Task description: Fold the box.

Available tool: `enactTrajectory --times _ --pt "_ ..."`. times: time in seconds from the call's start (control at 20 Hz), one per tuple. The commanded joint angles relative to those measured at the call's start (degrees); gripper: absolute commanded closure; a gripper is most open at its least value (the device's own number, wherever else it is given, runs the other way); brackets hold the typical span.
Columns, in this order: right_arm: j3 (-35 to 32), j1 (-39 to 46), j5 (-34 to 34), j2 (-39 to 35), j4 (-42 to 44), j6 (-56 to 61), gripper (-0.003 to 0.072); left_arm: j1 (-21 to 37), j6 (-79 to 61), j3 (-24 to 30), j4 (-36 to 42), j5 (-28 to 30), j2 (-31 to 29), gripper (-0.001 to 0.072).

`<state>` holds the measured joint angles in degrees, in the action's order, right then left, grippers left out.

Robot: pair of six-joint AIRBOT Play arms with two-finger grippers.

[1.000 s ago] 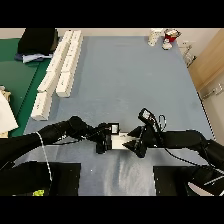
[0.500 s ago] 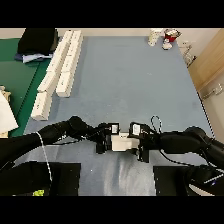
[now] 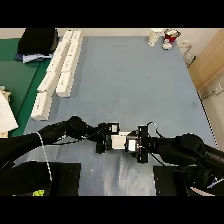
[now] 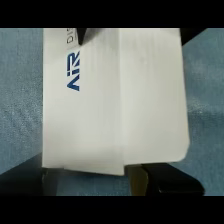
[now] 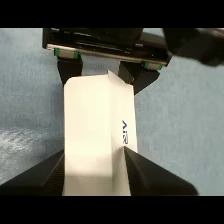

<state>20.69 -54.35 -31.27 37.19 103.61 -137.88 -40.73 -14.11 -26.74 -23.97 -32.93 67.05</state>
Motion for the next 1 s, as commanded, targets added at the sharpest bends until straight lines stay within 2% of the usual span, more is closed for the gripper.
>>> enactTrajectory --times 0.0,0.3,0.35,0.45,0.5,0.55,0.6,0.75,0.95 --pt "-0.2 -2.9 0.7 -2.5 0.0 0.4 0.0080 0.0 0.0 0.0 0.0 0.0 0.0 0.0244" --pt "-0.2 -6.0 2.2 -10.3 3.1 1.2 0.0078 0.0 0.0 0.0 0.0 0.0 0.0 0.0245" --pt "-0.2 -5.2 3.5 -11.4 2.1 3.5 0.0105 0.0 0.0 0.0 0.0 0.0 0.0 0.0244" --pt "-0.2 -2.9 5.9 -12.7 -0.9 8.8 0.0105 0.0 0.0 0.0 0.0 0.0 0.0 0.0244" --pt "-0.2 -1.1 6.0 -12.7 -2.4 11.2 0.0122 0.0 0.0 0.0 0.0 0.0 0.0 0.0245" --pt "-0.2 0.7 5.9 -12.2 -3.6 13.0 0.0192 0.0 0.0 0.0 0.0 0.0 0.0 0.0245" --pt "-0.2 2.8 5.9 -11.2 -4.0 13.5 0.0208 0.0 0.0 0.0 0.0 0.0 0.0 0.0245" --pt "-0.2 6.6 5.9 -6.8 -4.0 13.4 0.0209 0.0 0.0 0.0 0.0 0.0 0.0 0.0244" --pt "-0.2 3.9 3.0 -2.6 -0.6 12.8 0.0208 0.0 0.0 0.0 0.0 0.0 0.0 0.0244"
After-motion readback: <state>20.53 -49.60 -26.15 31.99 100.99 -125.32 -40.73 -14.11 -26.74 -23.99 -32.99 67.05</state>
